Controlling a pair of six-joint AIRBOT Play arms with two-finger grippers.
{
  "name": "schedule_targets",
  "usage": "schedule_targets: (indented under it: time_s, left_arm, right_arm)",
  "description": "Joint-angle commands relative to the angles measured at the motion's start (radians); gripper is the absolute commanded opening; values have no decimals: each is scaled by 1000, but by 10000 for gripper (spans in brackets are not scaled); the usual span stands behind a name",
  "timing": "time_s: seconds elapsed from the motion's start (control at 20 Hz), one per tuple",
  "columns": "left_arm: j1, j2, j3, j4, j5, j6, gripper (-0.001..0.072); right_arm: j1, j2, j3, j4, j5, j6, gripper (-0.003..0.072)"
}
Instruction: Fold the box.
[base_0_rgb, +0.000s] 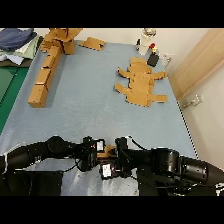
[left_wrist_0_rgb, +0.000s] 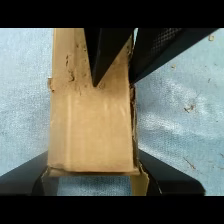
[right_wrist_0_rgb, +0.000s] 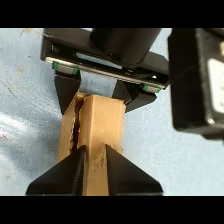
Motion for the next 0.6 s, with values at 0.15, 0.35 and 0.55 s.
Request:
schedule_targets:
  time_s: [0.15, 0.35, 0.55]
  left_arm:
    - [0, 0, 1, 0, 0, 0, 384]
    - [0, 0, 1, 0, 0, 0, 384]
    - [0, 0, 1, 0, 0, 0, 384]
  right_arm:
    - [1, -39, -2, 86, -16, 3, 191]
    - [1, -58, -1, 112, -41, 17, 192]
    - [0, 9, 54, 47, -140, 109, 239]
